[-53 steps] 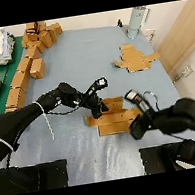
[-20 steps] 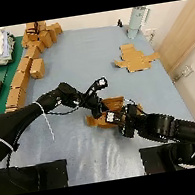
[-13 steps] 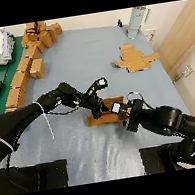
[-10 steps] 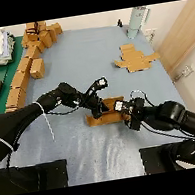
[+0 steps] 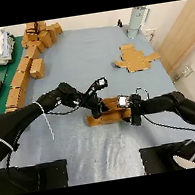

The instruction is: Fold the box.

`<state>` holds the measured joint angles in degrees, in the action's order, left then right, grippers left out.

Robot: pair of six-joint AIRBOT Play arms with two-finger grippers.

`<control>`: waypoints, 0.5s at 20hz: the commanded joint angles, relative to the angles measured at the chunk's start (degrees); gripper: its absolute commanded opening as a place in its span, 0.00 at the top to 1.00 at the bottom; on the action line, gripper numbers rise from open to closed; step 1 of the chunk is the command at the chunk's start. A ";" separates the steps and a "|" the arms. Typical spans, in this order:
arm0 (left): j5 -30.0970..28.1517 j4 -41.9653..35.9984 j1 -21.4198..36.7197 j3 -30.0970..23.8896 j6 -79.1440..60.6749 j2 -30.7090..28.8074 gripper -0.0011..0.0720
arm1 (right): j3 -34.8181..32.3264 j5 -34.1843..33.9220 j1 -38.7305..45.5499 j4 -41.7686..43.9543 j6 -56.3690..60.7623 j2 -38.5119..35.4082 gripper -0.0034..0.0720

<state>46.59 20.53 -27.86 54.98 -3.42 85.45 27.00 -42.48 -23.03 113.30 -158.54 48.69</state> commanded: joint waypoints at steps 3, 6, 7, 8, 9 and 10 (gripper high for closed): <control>0.04 0.07 0.00 0.02 0.00 0.04 0.97 | 3.85 -7.82 6.25 12.11 -13.60 10.78 0.00; 0.04 0.04 0.00 0.02 0.00 0.04 0.97 | 3.89 -7.52 6.38 12.04 -13.62 12.57 0.00; 0.04 0.04 0.00 0.02 0.00 0.04 0.97 | 3.89 -6.99 6.21 12.04 -13.62 12.59 0.00; 0.04 0.04 0.00 0.02 0.00 0.04 0.97 | 3.89 -6.60 6.14 12.07 -13.60 12.59 0.00; 0.04 0.04 0.00 0.02 0.00 0.04 0.97 | 3.89 -6.82 6.14 12.07 -13.60 12.59 0.00; 0.04 0.04 0.00 0.02 0.00 0.04 0.97 | 3.89 -7.52 6.14 12.07 -13.60 12.55 0.00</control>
